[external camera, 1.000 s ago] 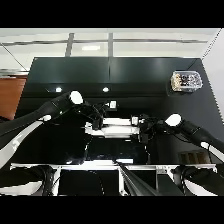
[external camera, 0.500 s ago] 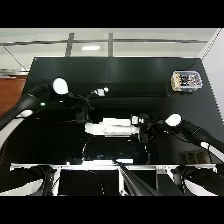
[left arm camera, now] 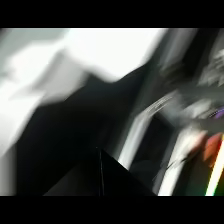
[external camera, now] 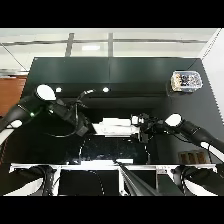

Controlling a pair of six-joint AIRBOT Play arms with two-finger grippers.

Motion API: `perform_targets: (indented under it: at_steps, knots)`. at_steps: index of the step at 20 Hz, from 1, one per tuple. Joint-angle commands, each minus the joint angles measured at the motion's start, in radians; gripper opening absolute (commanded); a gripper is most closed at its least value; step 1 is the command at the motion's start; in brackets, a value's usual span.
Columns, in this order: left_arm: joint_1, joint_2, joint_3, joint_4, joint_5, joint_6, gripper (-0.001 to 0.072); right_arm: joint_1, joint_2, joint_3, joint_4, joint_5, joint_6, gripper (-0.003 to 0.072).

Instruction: Fold the box and place the chain.

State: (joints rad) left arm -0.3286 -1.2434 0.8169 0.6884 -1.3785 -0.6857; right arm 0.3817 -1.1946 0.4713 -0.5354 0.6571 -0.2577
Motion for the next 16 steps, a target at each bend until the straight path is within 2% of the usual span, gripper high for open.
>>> perform_targets:
  at_steps: [1,4,6,7,12,16]
  knots:
    - [-0.019,0.005,-0.124,-0.421,0.205,0.202,0.0028,0.001,-0.001,0.000,0.000,0.000,0.000,0.0010]
    - [-0.019,0.005,-0.132,-0.548,0.439,0.317,0.0028,0.001,-0.001,0.000,0.000,0.000,0.000,0.0010]
    - [-0.027,0.000,-0.132,-0.533,0.594,0.323,0.0030,0.001,-0.001,0.000,0.000,0.000,0.000,0.0010]
    - [-0.033,-0.011,-0.126,-0.500,0.631,0.327,0.0030,0.001,-0.001,0.000,0.000,0.000,0.000,0.0010]
    - [-0.070,-0.106,-0.050,-0.200,0.585,0.311,0.0029,0.001,-0.001,0.000,0.000,0.001,0.000,0.0010]
    - [-0.125,-0.183,-0.005,-0.102,0.546,0.311,0.0029,0.001,-0.001,0.000,0.000,0.000,0.000,0.0010]
